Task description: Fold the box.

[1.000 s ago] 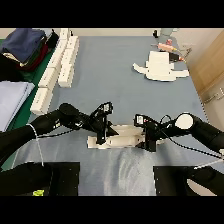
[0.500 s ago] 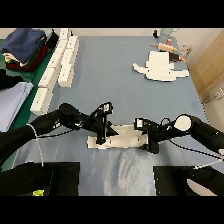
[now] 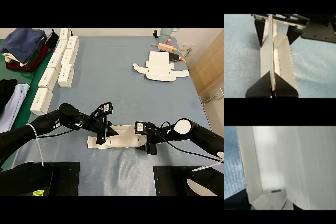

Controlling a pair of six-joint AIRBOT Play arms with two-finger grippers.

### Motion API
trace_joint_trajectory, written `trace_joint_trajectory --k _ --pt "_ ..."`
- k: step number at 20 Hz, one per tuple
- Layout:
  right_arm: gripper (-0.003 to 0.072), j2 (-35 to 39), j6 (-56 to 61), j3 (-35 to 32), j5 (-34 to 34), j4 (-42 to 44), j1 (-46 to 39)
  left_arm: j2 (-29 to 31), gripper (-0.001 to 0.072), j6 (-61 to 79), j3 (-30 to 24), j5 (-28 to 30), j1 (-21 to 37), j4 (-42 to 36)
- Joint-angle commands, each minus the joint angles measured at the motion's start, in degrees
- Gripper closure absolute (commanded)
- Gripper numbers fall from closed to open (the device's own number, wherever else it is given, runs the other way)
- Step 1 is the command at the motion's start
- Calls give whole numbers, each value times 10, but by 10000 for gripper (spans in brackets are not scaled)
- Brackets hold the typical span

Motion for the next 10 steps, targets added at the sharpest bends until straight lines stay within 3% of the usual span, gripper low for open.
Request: trace_joint_trajectory --k 1,3,4,10 --pt "20 0 -16 -8 -3 11 0 0 694 0 0 0 0 0" --pt "35 0 -15 -18 -8 11 0 0 694 0 0 0 0 0" --pt "92 0 -15 -20 -8 11 0 0 694 0 0 0 0 0" --pt "94 0 -10 -21 9 28 0 0 694 0 0 0 0 0"
